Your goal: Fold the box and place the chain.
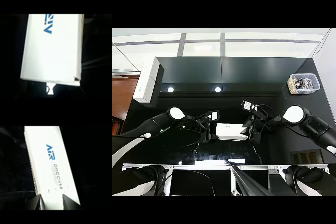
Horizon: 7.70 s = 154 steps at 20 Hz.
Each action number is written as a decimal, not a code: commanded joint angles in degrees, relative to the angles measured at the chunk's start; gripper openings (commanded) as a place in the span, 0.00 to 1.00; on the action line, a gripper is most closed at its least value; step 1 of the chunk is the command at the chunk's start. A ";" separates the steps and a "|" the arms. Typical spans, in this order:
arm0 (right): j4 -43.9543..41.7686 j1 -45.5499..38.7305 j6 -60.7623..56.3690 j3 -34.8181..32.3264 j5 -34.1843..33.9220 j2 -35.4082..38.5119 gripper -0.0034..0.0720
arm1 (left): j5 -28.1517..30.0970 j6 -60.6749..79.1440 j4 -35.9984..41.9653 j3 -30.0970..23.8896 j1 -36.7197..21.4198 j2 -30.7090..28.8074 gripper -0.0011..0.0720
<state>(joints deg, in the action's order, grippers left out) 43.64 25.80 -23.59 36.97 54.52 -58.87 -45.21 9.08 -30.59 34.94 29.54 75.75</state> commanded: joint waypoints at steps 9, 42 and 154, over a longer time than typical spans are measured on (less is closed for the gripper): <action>0.02 0.02 -1.33 -0.02 -0.24 -0.02 0.46 | -0.04 -0.09 0.02 0.00 0.04 0.02 0.68; 1.44 0.02 -2.36 -0.04 1.11 -1.75 0.46 | -0.07 -0.09 0.00 0.00 0.02 0.02 0.68; -11.39 -51.65 -33.35 -3.19 20.33 15.17 0.05 | -4.04 -23.08 -10.93 21.77 13.66 6.51 0.99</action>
<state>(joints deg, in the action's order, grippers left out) 32.25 -25.80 -57.19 33.76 74.85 -43.75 -49.98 -13.96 -41.63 56.47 43.22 82.28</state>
